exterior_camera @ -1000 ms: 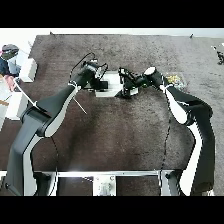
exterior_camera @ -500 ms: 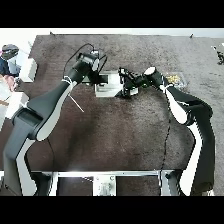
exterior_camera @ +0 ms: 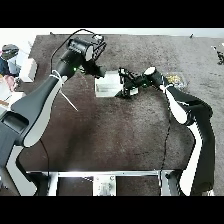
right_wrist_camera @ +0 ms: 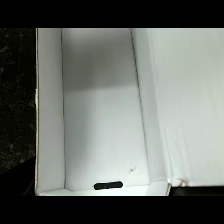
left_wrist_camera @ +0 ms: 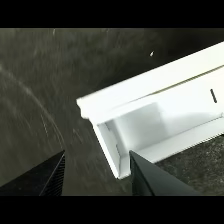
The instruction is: Fold the box and place the chain.
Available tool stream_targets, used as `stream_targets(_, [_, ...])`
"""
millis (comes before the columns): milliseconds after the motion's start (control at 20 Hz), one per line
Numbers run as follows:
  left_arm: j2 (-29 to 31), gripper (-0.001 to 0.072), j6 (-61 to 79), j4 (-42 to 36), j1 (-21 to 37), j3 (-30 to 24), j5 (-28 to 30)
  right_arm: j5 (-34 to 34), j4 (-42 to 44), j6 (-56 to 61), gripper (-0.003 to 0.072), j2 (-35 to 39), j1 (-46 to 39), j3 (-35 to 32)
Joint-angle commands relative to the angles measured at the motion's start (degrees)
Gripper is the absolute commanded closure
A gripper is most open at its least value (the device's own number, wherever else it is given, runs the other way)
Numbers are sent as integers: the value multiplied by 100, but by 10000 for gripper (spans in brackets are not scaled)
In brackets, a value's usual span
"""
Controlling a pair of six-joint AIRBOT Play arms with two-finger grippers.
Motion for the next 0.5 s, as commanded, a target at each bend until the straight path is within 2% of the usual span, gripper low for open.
stream_targets(0, [46,263,1309,-1062,380,4,201,0,2,2,156,-2,-2,-2])
stream_targets(200, [24,264,2935,-3460,1386,-7,730,2,2,2,156,-2,-2,-2])
stream_targets(350, [-197,263,4572,-5198,2052,-98,597,2,2,2,157,-2,-2,-2])
stream_targets(450, [-507,263,5934,-6074,2284,-210,227,2,2,2,157,-2,-2,-2])
